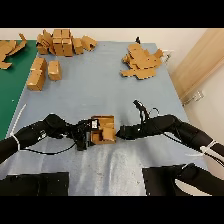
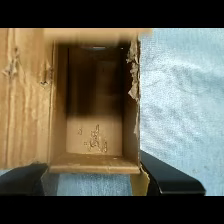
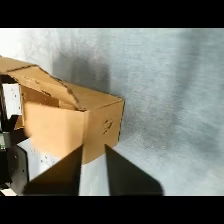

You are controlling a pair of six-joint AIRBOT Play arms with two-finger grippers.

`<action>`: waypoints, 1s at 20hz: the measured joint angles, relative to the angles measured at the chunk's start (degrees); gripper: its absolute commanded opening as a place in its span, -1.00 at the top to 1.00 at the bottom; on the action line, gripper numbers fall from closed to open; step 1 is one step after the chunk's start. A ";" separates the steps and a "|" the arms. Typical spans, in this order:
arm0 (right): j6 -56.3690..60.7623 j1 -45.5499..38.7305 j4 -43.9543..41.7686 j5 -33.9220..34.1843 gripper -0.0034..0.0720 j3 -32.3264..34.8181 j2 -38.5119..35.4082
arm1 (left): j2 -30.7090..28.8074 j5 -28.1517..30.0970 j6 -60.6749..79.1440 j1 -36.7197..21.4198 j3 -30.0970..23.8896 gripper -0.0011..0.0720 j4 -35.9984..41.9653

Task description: Fold the box.

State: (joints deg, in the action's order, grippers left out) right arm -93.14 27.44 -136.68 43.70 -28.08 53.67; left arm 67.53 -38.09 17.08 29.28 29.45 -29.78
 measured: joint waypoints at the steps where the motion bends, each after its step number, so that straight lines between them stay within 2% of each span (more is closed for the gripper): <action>1: 0.90 1.16 -0.20 -1.16 0.14 -0.02 -0.02 | 0.00 0.04 0.00 0.00 0.00 -0.46 0.02; 8: 3.34 5.49 0.44 -6.10 0.14 -0.07 0.94 | 0.00 0.07 -0.04 0.00 0.00 -0.46 -0.02; 11: 6.40 7.69 3.87 -7.02 0.14 -1.53 3.21 | 0.00 0.04 -0.07 0.00 0.00 -0.46 -0.04; 15: 20.04 12.55 18.21 -5.75 0.14 -6.21 5.51 | 0.00 0.02 0.02 0.00 0.00 -0.46 -0.04; 18: 31.26 15.63 30.21 -1.14 0.15 -10.01 6.10 | 0.00 0.04 0.02 0.00 0.00 -0.46 0.11; 20: 35.69 16.74 34.67 1.09 0.14 -11.76 6.21 | 0.00 0.00 0.04 0.00 0.00 -0.46 0.11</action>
State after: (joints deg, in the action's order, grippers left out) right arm -57.45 44.18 -102.02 44.80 -39.83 59.88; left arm 67.53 -38.09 17.12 29.28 29.45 -29.67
